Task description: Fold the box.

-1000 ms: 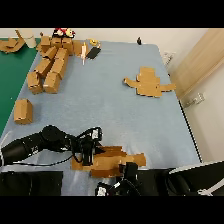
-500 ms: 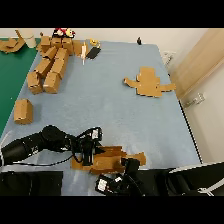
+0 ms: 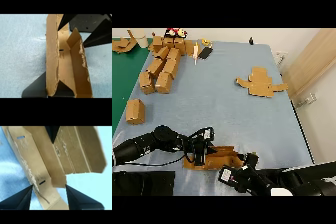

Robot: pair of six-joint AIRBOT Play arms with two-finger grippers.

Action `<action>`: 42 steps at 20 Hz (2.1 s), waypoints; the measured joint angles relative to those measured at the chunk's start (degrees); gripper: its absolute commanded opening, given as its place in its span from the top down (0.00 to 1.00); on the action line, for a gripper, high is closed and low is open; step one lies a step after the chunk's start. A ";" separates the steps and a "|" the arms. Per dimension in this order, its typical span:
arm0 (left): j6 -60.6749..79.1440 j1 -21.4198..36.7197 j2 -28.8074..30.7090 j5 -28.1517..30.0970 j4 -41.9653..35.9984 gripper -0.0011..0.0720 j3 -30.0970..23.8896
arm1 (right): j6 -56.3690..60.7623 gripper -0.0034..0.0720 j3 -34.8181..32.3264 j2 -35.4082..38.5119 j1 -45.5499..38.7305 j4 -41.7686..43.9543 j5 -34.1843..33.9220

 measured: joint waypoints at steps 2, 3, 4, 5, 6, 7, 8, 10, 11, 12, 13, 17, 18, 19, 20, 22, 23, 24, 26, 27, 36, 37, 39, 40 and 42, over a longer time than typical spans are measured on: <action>0.00 0.00 0.00 0.00 0.00 0.97 0.00 | -1.31 0.10 -2.27 4.17 -1.44 -0.44 2.34; 0.02 0.00 0.00 0.00 0.00 0.97 0.00 | -2.29 0.10 -3.23 5.97 -2.49 -0.57 3.39; 0.00 0.00 0.00 0.00 -0.02 0.97 0.00 | -3.56 0.10 -4.11 7.76 -3.89 -0.61 4.74; 0.02 0.00 0.00 0.00 0.00 0.97 0.00 | -4.81 0.10 -4.83 9.27 -5.38 -0.74 5.66; 0.02 0.00 -0.02 0.00 -0.02 0.97 0.00 | -6.49 0.10 -5.49 10.75 -7.15 -0.70 6.69; 0.00 0.00 -0.02 0.00 -0.02 0.97 0.00 | -8.37 0.10 -6.03 12.11 -9.05 -0.33 7.93; 0.02 0.00 0.00 0.00 -0.02 0.97 0.00 | -10.38 0.10 -6.51 13.27 -10.95 0.24 9.14; 0.02 0.00 -0.02 0.00 -0.02 0.97 0.00 | -15.52 0.10 -7.43 15.19 -15.21 2.75 12.31; 0.02 0.00 -0.02 0.00 0.00 0.97 0.00 | -18.23 0.10 -7.78 15.82 -17.40 4.35 13.99; 0.00 0.00 -0.02 0.00 -0.02 0.97 0.00 | -21.35 0.10 -8.07 16.33 -19.82 6.47 15.85; 0.00 0.00 -0.02 -0.02 0.00 0.97 0.00 | -24.46 0.10 -8.24 16.68 -22.08 8.74 17.66; 0.02 0.00 -0.02 -0.02 -0.02 0.97 0.00 | -40.50 0.10 -8.63 17.18 -31.63 22.18 23.80; 0.02 0.00 0.00 -0.02 0.00 0.97 0.00 | -44.59 0.10 -8.66 17.11 -33.75 25.77 24.59; 0.02 0.00 -0.02 -0.02 -0.02 0.97 0.00 | -48.48 0.10 -8.68 16.90 -35.85 29.16 25.33; 0.02 0.00 -0.02 -0.02 0.00 0.97 0.00 | -52.35 0.10 -8.70 16.63 -38.05 32.44 25.75; 0.02 0.00 0.00 -0.02 0.00 0.97 0.00 | -59.76 0.10 -8.70 15.52 -42.12 38.73 26.53; 0.02 0.00 0.00 0.00 -0.02 0.97 0.00 | -63.58 0.10 -8.70 14.75 -44.00 41.83 26.69; 0.02 0.00 0.00 -0.04 0.00 0.97 0.00 | -67.87 0.10 -8.70 13.64 -45.99 45.46 26.97; 0.00 0.00 0.00 -0.09 0.00 0.97 0.00 | -75.76 0.10 -8.70 11.23 -49.88 52.22 27.23; 0.02 0.00 0.00 -0.09 0.00 0.97 0.00 | -79.32 0.10 -8.66 10.08 -51.67 55.21 27.36; 0.02 -0.04 0.02 -0.35 0.00 0.97 0.00 | -101.72 0.10 -8.28 3.30 -59.82 70.27 23.89; 0.02 -0.04 0.02 -0.39 0.02 0.97 0.00 | -102.84 0.10 -8.28 3.08 -60.00 70.75 23.32; 0.02 -0.04 0.02 -0.26 0.00 0.97 0.00 | -105.00 0.10 -8.28 2.75 -60.22 71.06 22.43; 0.02 -0.04 0.02 -0.22 0.00 0.97 0.00 | -105.98 0.10 -8.28 2.62 -60.24 71.06 22.27; 0.02 -0.07 0.02 -0.17 0.00 0.97 0.00 | -107.47 0.10 -8.28 2.19 -60.30 70.79 22.32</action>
